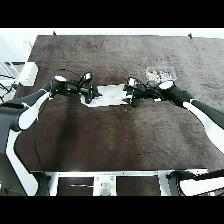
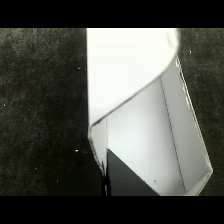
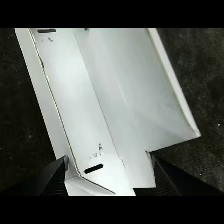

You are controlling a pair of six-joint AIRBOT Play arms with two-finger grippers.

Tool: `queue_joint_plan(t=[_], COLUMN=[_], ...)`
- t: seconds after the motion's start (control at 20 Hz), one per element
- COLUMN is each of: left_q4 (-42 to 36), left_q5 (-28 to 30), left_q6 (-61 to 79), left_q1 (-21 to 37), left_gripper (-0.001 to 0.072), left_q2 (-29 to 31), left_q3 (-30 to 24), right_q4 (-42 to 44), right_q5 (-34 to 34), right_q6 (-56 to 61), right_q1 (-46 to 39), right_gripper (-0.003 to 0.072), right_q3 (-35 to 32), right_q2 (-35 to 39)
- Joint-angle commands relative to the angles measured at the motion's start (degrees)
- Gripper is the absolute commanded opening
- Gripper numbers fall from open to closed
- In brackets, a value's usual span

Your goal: Fold the box and place the chain.

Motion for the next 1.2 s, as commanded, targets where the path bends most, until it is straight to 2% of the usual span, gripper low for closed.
queue_joint_plan(t=[0.0, 0.15, 0.55, 0.7, 0.9, 1.15], left_q4=[0.09, 0.09, 0.20, 0.20, 0.20, 0.20], left_q5=[-0.02, -0.04, -0.04, -0.04, -0.02, -0.02], left_q6=[-0.02, -0.02, -0.04, -0.04, -0.04, -0.02], left_q1=[0.02, 0.02, 0.02, 0.02, 0.02, 0.02], left_gripper=[0.0018, 0.0018, 0.0019, 0.0018, 0.0018, 0.0018], left_q2=[-0.02, -0.02, -0.02, -0.02, -0.02, -0.02], left_q3=[-0.02, -0.02, -0.02, -0.02, -0.02, -0.02], right_q4=[-0.02, 0.00, 0.00, -0.04, -0.09, -0.09], right_q5=[0.48, 5.40, 12.22, 16.79, 19.58, 19.93], right_q6=[0.02, 0.09, 0.48, 2.03, 2.05, 2.60], right_q1=[-0.70, -1.81, -3.32, -4.24, -4.55, -4.52], right_gripper=[0.0636, 0.0636, 0.0636, 0.0636, 0.0636, 0.0636], right_q3=[0.83, 2.78, 9.16, 11.06, 11.30, 11.32], right_q2=[-0.52, -2.32, -7.85, -9.90, -10.99, -11.98])
